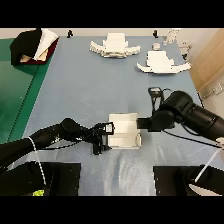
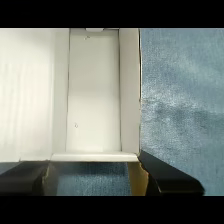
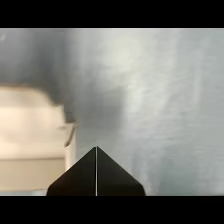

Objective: Fold the box.

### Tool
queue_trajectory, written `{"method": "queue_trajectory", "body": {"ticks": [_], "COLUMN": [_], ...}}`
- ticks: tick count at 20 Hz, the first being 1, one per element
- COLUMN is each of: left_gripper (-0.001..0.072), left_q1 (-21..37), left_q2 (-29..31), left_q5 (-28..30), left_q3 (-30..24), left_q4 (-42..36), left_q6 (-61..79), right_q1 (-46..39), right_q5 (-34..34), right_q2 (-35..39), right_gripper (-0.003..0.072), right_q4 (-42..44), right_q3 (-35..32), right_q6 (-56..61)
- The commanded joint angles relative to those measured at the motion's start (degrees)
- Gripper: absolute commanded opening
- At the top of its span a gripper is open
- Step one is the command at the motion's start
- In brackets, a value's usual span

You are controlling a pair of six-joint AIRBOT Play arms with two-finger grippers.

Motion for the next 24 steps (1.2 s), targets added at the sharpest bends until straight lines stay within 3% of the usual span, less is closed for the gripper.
{"method": "queue_trajectory", "body": {"ticks": [1,6,9,11,17,20,24], "left_gripper": [0.0481,0.0481,0.0481,0.0481,0.0481,0.0481,0.0481], "left_q1": [0.02,0.02,0.02,0.02,0.02,0.02,0.02], "left_q2": [0.00,0.00,0.00,0.00,0.00,0.00,0.00], "left_q5": [0.00,0.00,0.00,0.00,0.00,0.00,-0.02], "left_q3": [-0.02,-0.02,-0.02,-0.02,-0.02,-0.02,-0.02], "left_q4": [0.00,0.02,0.00,0.02,0.02,0.02,0.00], "left_q6": [0.02,0.02,0.02,0.02,0.02,0.02,0.02], "right_q1": [-13.55,-31.80,-35.87,-35.58,-30.71,-28.94,-28.81], "right_q5": [2.23,8.68,3.58,-3.54,-13.99,-12.68,-3.45], "right_q2": [-0.68,-13.20,-21.53,-25.75,-27.36,-25.33,-19.69], "right_gripper": [0.0001,0.0001,0.0000,0.0000,-0.0001,0.0000,-0.0001], "right_q4": [5.07,40.00,59.54,65.61,66.40,65.40,64.65], "right_q3": [-0.26,-0.76,-0.31,-0.07,-1.03,-3.10,-8.85], "right_q6": [-12.44,-43.06,-61.29,-70.23,-80.81,-82.90,-87.86]}}
